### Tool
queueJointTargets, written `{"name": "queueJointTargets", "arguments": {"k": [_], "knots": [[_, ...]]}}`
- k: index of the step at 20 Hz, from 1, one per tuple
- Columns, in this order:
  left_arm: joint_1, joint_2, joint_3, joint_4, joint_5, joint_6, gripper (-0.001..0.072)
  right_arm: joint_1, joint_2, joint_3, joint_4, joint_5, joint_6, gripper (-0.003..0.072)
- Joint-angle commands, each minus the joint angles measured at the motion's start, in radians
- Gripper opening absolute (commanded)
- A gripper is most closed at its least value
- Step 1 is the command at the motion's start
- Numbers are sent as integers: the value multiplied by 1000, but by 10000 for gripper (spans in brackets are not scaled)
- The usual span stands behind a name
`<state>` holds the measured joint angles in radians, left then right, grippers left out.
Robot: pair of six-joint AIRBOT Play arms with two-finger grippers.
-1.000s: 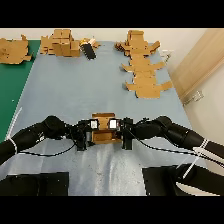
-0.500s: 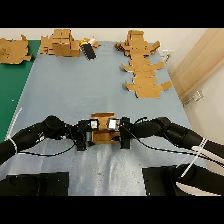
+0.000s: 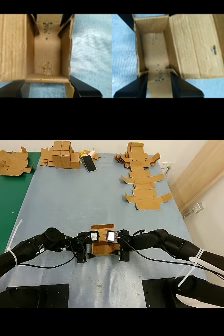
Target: Fold the box.
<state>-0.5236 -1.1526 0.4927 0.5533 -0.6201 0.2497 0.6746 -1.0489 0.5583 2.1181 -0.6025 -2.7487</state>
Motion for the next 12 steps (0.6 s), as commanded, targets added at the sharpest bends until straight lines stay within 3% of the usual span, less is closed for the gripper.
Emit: {"name": "queueJointTargets", "arguments": {"k": [1,3,6,7,8,11,12], "knots": [[0,0,1,0,0,0,431,0,18,10,-47,-9,38,463],[0,-1,1,0,0,0,430,-2,56,12,-130,-23,154,463],[0,0,1,0,0,0,431,-4,146,12,-410,-175,560,446],[0,0,1,0,0,0,431,-4,185,12,-480,-240,699,357],[0,0,1,0,0,0,430,-4,229,12,-541,-286,851,194],[0,0,1,0,0,0,430,-35,328,11,-759,-367,1379,-1],[0,-1,1,0,0,0,431,-76,341,11,-754,-406,1468,-2]]}}
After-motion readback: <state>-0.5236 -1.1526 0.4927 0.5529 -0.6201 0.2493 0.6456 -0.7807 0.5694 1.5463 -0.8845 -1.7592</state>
